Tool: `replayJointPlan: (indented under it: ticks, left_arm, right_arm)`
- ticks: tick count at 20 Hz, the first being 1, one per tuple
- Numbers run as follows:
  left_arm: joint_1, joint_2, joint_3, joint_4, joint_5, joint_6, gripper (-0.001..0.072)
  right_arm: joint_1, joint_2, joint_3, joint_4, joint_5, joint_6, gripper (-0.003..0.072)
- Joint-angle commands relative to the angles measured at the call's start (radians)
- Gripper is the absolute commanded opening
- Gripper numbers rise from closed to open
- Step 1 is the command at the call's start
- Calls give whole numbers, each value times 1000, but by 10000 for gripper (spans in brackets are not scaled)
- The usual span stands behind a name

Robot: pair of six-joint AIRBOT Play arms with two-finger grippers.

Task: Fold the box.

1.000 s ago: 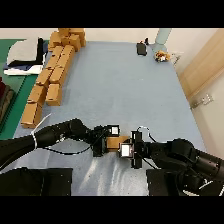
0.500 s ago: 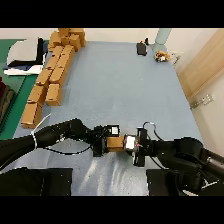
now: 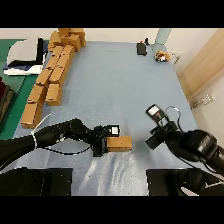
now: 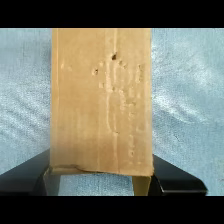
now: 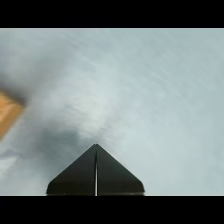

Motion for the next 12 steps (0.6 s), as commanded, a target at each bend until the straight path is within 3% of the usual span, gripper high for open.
replayJointPlan:
  ticks: [1, 4, 6, 8, 10, 12]
  left_arm:
    - [0, 0, 0, 0, 0, 0, 523]
    - [0, 0, 0, 0, 0, 0, 523]
    - [0, 0, 0, 0, 0, 0, 523]
    - [0, 0, 0, 0, 1, 0, 523]
    - [0, 0, 0, 0, 0, 0, 523]
    - [0, 0, 0, 0, 0, 0, 523]
  right_arm:
    - [-204, -127, 70, 121, -46, 38, 5]
    - [-397, -336, 208, 545, -8, -266, 4]
    - [-511, -494, 315, 902, -72, -554, 3]
    - [-608, -660, 432, 1198, -312, -812, 3]
    - [-658, -785, 517, 1368, -587, -942, 3]
    - [-667, -824, 531, 1394, -647, -916, 5]
